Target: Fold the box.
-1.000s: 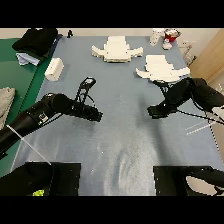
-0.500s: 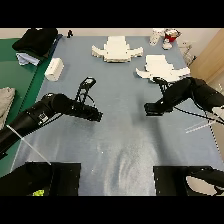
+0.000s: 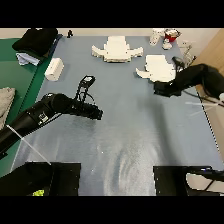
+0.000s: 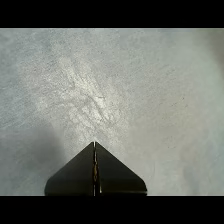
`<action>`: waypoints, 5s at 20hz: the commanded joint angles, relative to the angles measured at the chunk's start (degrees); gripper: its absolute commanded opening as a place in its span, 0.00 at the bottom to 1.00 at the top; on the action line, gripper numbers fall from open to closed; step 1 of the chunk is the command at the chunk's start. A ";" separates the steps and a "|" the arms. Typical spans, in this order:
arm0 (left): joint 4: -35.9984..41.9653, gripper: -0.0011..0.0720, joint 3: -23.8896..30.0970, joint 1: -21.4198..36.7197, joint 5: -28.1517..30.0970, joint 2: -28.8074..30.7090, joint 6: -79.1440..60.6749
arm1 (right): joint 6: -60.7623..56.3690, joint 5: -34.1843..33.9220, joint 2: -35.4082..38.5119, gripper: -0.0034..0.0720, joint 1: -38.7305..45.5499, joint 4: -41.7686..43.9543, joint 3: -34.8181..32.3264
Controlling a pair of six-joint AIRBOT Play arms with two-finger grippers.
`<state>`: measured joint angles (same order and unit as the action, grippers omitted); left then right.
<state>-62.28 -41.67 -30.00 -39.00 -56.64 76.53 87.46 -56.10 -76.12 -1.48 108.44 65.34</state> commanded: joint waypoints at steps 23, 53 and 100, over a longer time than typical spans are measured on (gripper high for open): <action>0.59 0.04 0.00 -0.04 10.51 0.00 -0.02 | 7.32 -10.40 -46.40 0.33 23.85 16.26 50.01; 0.59 0.03 0.00 -0.04 10.54 0.00 -0.02 | 18.82 -15.28 8.37 0.07 14.80 23.32 -25.29; 12.98 0.57 -6.51 22.21 -18.49 -3.08 -8.15 | 30.62 1.25 22.23 0.05 -9.64 24.50 -36.00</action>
<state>-54.43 -47.59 -12.58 -50.41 -57.98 74.41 117.47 -60.27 -60.97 -7.07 132.92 35.51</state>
